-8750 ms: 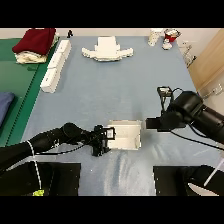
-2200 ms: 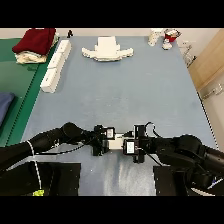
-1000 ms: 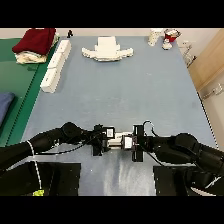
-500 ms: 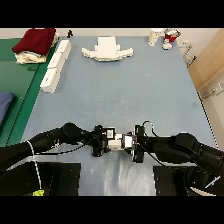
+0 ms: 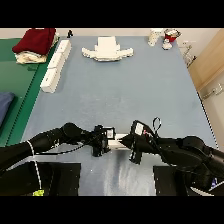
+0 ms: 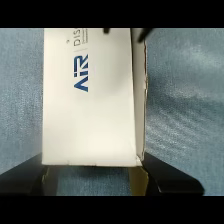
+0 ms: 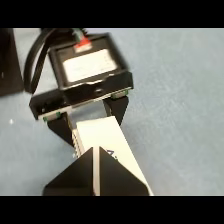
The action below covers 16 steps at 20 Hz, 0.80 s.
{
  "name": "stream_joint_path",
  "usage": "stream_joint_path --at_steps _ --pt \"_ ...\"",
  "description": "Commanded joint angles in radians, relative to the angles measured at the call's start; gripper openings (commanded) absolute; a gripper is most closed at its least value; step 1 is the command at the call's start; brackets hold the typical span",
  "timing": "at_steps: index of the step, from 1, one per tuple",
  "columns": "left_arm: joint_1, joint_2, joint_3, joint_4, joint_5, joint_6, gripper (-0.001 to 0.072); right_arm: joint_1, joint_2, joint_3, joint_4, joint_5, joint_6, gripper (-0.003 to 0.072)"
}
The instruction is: Fold the box.
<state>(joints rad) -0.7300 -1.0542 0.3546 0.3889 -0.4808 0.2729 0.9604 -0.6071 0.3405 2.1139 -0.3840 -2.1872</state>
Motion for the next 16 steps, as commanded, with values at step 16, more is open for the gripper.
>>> stream_joint_path --at_steps 16 --pt "0.000 0.000 0.000 0.000 0.000 0.000 0.0368 0.132 -0.105 -0.236 0.090 0.385 0.377 0.0019"
